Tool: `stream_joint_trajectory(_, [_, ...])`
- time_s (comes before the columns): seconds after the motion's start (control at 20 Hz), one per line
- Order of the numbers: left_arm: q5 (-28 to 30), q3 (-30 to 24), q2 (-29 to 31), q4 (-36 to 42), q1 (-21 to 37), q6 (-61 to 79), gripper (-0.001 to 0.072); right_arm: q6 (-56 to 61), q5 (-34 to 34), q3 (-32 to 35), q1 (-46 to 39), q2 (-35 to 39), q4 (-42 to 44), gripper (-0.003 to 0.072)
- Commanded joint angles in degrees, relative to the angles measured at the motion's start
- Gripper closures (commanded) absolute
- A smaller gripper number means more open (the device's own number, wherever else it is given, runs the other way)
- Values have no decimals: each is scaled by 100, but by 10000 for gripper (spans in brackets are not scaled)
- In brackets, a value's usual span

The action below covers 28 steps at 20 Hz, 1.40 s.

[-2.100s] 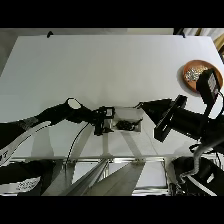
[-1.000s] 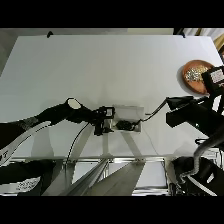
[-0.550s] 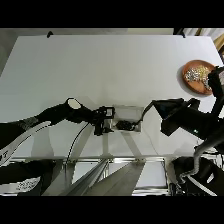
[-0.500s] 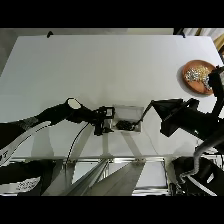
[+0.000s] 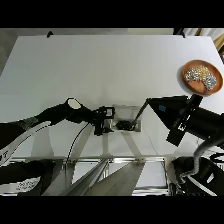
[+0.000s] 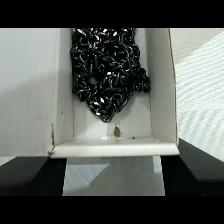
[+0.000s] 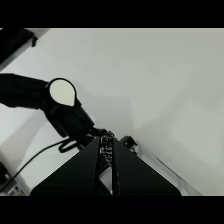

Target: Fold the box and place the chain.

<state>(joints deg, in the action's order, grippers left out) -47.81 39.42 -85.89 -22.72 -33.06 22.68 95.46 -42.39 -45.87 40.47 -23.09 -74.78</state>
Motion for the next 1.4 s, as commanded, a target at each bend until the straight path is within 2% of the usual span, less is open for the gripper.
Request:
stream_joint_trajectory(0.0, [2,2,0,-2,0,2,679,-155,24,-68,7,-114,149,673])
stream_joint_trajectory(0.15, [0,2,0,-2,0,2,679,-420,-177,-66,7,-468,144,673])
stream_joint_trajectory(0.6, [2,2,0,-2,0,2,679,-710,-855,-66,7,-2288,155,675])
stream_joint_trajectory(0.8, [2,2,0,-2,0,2,679,-761,-1049,-50,7,-2365,151,676])
stream_joint_trajectory(1.0, [0,2,0,-2,0,2,679,-765,-866,216,7,-2413,245,676])
stream_joint_trajectory(1.35, [0,2,0,-2,0,2,679,-874,-1032,243,7,-3088,275,671])
